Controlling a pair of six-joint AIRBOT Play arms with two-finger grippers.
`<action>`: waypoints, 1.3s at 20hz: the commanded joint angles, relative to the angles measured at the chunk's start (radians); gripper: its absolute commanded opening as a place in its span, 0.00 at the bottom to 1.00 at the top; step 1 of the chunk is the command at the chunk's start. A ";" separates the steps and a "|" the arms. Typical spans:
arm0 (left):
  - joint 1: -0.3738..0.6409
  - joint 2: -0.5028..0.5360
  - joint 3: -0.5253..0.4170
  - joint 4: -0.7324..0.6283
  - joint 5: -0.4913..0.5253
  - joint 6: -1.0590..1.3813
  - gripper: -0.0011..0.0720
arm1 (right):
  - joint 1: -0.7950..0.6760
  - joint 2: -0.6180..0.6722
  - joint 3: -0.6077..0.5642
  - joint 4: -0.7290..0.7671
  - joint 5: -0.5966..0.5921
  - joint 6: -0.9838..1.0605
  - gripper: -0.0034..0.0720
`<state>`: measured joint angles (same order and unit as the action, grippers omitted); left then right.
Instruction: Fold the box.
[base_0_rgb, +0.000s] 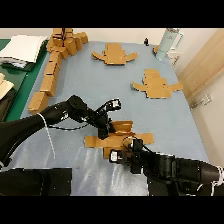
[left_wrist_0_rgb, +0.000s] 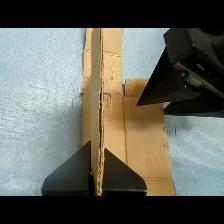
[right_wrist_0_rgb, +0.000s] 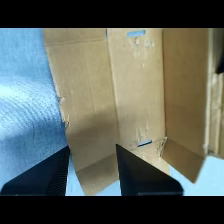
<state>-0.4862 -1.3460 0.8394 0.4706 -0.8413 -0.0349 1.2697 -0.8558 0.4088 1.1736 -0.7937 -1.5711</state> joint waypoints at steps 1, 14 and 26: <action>0.000 0.000 0.000 0.000 0.000 0.000 0.03 | 0.001 -0.001 0.000 -0.019 0.011 0.000 0.65; 0.000 0.000 0.000 0.000 0.000 0.000 0.03 | -0.013 0.045 0.030 -0.136 0.009 0.217 0.66; 0.000 0.000 0.000 0.000 0.000 0.000 0.03 | -0.283 0.085 0.008 0.040 0.126 -0.201 1.00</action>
